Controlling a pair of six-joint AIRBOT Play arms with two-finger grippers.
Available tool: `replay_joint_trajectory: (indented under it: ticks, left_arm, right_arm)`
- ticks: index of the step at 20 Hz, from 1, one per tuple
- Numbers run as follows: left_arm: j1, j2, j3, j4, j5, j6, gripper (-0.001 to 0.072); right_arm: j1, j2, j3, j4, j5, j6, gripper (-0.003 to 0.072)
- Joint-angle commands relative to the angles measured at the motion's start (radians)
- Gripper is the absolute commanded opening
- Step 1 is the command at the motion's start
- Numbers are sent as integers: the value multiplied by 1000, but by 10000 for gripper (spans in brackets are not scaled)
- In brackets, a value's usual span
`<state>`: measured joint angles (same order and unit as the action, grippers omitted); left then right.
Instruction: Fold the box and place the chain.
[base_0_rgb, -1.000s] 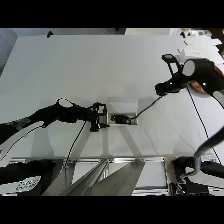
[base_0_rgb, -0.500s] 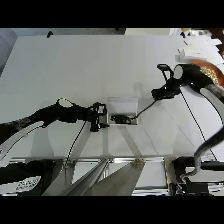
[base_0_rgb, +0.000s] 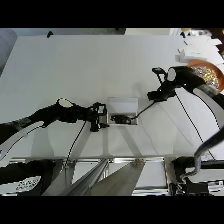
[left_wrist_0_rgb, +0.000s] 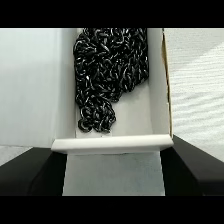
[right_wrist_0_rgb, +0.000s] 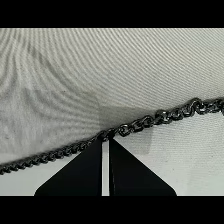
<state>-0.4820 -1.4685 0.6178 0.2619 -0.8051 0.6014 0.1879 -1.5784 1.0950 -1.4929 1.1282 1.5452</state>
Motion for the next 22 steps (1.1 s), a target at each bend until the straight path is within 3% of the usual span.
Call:
replay_joint_trajectory:
  ticks: [1, 7, 16, 22]
  left_arm:
    - [0, 1, 0, 0, 0, 0, 225]
    - [0, 1, 0, 0, 0, 0, 225]
    - [0, 1, 0, 0, 0, 0, 225]
    - [0, 1, 0, 0, 0, 0, 225]
  right_arm:
    - [17, 14, -1, -9, 29, -10, 15]
    - [107, 223, -1, -51, -21, -6, 15]
    - [378, 691, -1, 20, -13, 30, 15]
    - [569, 748, -1, 95, -75, 29, 15]
